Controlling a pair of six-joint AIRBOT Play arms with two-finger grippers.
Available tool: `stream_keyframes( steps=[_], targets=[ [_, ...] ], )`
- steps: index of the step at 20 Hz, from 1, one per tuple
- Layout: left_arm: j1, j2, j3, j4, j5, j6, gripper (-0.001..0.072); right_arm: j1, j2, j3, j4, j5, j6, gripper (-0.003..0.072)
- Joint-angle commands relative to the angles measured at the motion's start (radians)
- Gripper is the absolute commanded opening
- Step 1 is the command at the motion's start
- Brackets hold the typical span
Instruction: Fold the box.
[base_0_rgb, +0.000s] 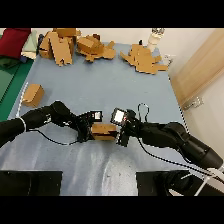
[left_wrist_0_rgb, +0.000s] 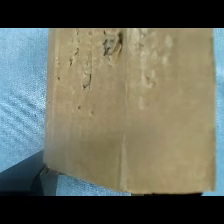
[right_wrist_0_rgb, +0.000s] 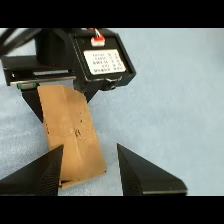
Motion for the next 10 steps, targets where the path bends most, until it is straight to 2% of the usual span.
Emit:
stream_keyframes(
  steps=[1, 10],
  targets=[
    [0.000, 0.001, 0.000, 0.000, 0.000, 0.000, 0.0318, -0.008, -0.059, 0.000, 0.002, 0.018, -0.007, 0.0500],
    [0.000, 0.001, 0.000, 0.000, 0.002, 0.000, 0.0318, -0.008, -0.082, 0.000, 0.006, -0.029, -0.055, 0.0500]
  ],
)
